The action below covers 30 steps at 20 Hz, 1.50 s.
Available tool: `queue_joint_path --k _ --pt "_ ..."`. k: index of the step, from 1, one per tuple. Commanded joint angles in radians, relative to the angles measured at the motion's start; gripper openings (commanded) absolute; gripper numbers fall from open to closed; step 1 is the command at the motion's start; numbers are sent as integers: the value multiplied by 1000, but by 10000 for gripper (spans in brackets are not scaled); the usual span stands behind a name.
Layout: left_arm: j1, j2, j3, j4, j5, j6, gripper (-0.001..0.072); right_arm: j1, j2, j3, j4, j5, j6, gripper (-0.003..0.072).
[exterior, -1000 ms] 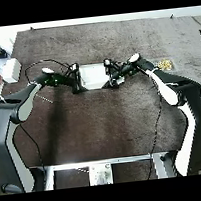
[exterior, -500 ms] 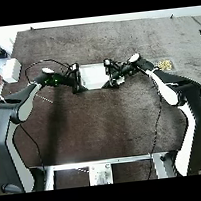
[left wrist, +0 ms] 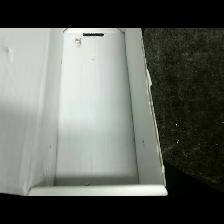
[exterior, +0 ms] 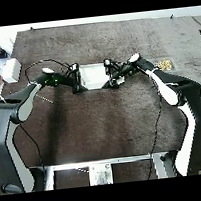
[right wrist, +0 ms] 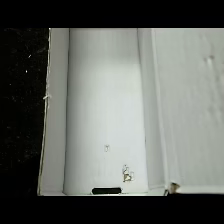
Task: Fold the box and place the chain.
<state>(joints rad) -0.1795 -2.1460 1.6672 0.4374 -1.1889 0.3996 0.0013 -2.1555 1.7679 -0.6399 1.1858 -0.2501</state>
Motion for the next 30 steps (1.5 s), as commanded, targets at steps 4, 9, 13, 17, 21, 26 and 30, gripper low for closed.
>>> queue_joint_path --k 4,9,13,17,21,26,30 --pt "1 0 0 -4 3 1 340 -1 1 0 0 0 0 270" --pt "1 0 1 -4 3 1 340 0 1 0 0 0 0 270" --pt "1 0 1 -4 3 1 340 0 1 0 0 0 0 270" --pt "1 0 1 -4 3 1 340 -1 1 0 0 0 0 270" --pt "1 0 1 -4 3 1 340 -1 1 0 0 0 0 270" --pt "1 0 1 -4 3 1 340 -2 17 0 -2 14 0 596" --pt "1 0 1 -4 3 1 340 -6 34 0 -38 40 5 596"
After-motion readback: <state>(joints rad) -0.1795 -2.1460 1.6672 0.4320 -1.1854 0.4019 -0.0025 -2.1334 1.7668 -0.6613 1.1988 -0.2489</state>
